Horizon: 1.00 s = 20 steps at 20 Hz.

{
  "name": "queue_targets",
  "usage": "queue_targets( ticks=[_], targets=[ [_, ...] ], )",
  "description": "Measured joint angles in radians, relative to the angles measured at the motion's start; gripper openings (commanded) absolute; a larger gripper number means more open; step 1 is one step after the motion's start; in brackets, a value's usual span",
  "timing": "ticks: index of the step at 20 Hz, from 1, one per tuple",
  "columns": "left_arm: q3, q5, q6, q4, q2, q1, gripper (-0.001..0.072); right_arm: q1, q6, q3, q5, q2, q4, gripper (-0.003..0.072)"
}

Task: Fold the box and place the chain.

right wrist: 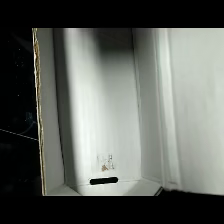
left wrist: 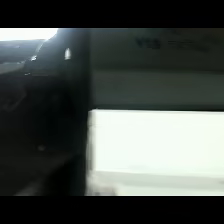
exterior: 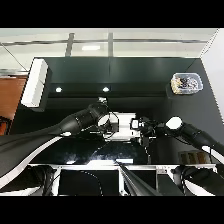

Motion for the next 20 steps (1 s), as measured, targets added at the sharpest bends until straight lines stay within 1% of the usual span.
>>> queue_targets(
  ticks=[3, 4, 5, 6, 11, 12, 13, 14, 15, 20],
  targets=[
    [0.0, -0.003, 0.0, -0.002, 0.0, 0.0, 0.0348, 0.0, 0.0, 0.0, 0.0, 0.0, 0.0, 0.023],
    [0.0, -0.003, 0.0, -0.002, 0.0, 0.0, 0.0243, 0.0, 0.0, 0.0, 0.0, 0.0, 0.0, 0.0231],
    [0.0, -0.004, 0.0, -0.003, 0.0, 0.0, 0.0057, 0.0, 0.0, 0.0, 0.0, 0.0, 0.0, 0.0231],
    [0.0, -0.01, 0.0, -0.002, 0.0, 0.001, 0.0027, 0.0, 0.0, 0.0, 0.0, 0.0, 0.0, 0.0231],
    [0.0, -0.008, 0.004, 0.002, -0.001, 0.004, 0.0026, 0.0, 0.0, 0.0, -0.001, 0.0, 0.0, 0.0232],
    [0.0, -0.009, 0.004, 0.006, -0.001, 0.004, 0.0026, 0.0, 0.0, 0.0, -0.001, 0.0, 0.0, 0.0268],
    [0.0, -0.009, 0.005, 0.01, -0.001, 0.004, 0.0025, 0.0, 0.0, 0.0, -0.001, 0.0, 0.0, 0.0402],
    [0.0, -0.009, 0.007, 0.013, -0.001, 0.004, 0.0026, 0.0, 0.0, 0.0, -0.001, 0.0, 0.0, 0.0558],
    [0.0, -0.009, 0.009, 0.015, -0.001, 0.004, 0.0025, 0.0, 0.0, 0.0, -0.002, 0.0, 0.0, 0.0634],
    [0.0, -0.016, 0.023, 0.027, -0.001, 0.004, 0.0026, 0.0, 0.015, 0.003, 0.004, 0.027, -0.016, 0.0633]
  ],
)
